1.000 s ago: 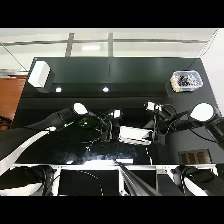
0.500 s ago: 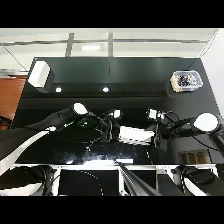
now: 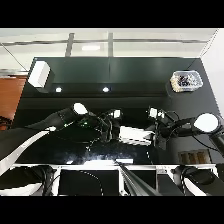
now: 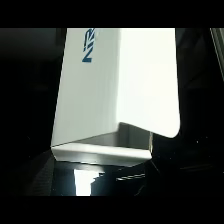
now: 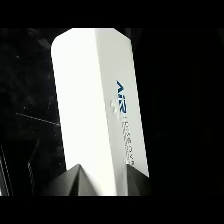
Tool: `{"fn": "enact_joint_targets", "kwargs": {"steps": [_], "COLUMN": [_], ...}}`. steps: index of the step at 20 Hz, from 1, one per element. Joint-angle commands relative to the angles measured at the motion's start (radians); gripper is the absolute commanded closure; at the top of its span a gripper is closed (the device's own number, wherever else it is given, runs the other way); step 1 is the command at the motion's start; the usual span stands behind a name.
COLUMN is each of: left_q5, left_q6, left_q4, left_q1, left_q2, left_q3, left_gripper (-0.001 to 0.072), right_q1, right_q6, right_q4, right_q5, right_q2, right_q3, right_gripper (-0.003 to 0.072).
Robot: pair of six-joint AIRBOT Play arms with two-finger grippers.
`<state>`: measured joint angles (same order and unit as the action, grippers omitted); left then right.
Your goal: Fold the box and place the chain.
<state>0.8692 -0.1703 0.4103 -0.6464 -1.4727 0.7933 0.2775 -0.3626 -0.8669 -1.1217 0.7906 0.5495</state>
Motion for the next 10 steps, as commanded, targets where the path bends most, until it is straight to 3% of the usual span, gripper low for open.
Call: {"fn": "enact_joint_targets", "kwargs": {"steps": [1,10], "left_q5": [-0.002,-0.001], "left_q6": [-0.001,-0.001], "left_q4": [0.000,0.000], "left_q1": [0.000,0.000], "left_q2": [-0.001,-0.001], "left_q3": [0.001,0.001], "left_gripper": [0.0440,0.0440], "right_q1": [0.001,0.001], "right_q6": [0.000,0.000], "right_q4": [-0.002,-0.010], "right_q5": [0.008,-0.006], "right_q2": [0.000,0.000], "right_q3": [0.000,-0.002], "right_gripper": [0.0450,0.0452]}}
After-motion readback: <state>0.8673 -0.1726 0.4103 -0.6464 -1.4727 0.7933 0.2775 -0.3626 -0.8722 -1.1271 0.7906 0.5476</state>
